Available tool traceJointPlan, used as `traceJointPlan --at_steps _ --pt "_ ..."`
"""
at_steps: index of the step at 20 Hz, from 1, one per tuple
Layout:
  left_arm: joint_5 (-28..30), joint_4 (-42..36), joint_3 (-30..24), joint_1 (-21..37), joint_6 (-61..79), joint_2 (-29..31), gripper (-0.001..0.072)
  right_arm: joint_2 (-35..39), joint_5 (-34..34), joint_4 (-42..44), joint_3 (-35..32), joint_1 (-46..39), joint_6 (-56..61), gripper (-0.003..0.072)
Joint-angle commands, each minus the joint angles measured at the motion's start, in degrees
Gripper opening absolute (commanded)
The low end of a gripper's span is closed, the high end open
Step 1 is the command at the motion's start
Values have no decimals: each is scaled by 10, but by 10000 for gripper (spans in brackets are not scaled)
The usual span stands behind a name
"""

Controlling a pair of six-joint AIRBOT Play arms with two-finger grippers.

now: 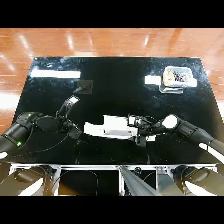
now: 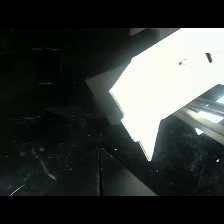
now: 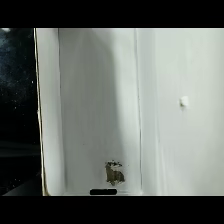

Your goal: Fold the box and place the chain.

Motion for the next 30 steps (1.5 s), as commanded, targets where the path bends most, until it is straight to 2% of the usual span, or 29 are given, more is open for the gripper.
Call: traceJointPlan --at_steps 1,30 --pt "2 -5 -2 1 -3 -3 23 0 -2 -2 0 1 1 549" --pt "7 -7 -2 1 -3 -15 23 16 -19 7 0 0 0 549"
